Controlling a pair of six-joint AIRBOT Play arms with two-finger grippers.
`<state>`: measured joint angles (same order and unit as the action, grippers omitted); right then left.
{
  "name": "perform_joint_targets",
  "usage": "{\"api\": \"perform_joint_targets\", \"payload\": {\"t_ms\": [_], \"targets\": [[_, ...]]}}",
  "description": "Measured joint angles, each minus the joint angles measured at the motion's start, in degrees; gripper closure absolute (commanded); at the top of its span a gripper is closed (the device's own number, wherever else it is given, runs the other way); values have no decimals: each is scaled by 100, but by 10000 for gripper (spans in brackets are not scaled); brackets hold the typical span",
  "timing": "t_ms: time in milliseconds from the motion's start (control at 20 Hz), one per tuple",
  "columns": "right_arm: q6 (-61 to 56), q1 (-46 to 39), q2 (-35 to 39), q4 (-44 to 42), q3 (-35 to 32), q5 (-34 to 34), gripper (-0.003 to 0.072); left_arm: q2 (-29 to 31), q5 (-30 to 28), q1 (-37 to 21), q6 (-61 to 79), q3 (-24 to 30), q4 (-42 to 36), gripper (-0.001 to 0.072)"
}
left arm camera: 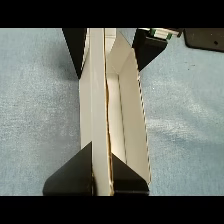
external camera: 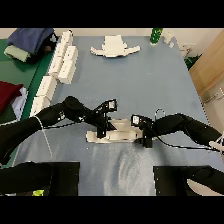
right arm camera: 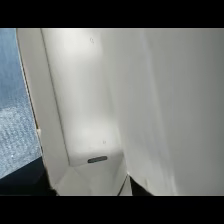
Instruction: Fold the box.
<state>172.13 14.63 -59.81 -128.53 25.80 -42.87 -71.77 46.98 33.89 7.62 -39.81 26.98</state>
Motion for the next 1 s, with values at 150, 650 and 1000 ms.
{"api": "perform_joint_targets", "payload": {"t_ms": [150,650,1000], "targets": [[2,-2,-9,24,-4,-2,179,0,2,0,2,0,0,697],[2,-2,-11,66,-7,-50,179,0,2,0,2,0,0,697],[0,-4,-11,81,-7,-122,178,0,0,0,0,0,0,697]]}}
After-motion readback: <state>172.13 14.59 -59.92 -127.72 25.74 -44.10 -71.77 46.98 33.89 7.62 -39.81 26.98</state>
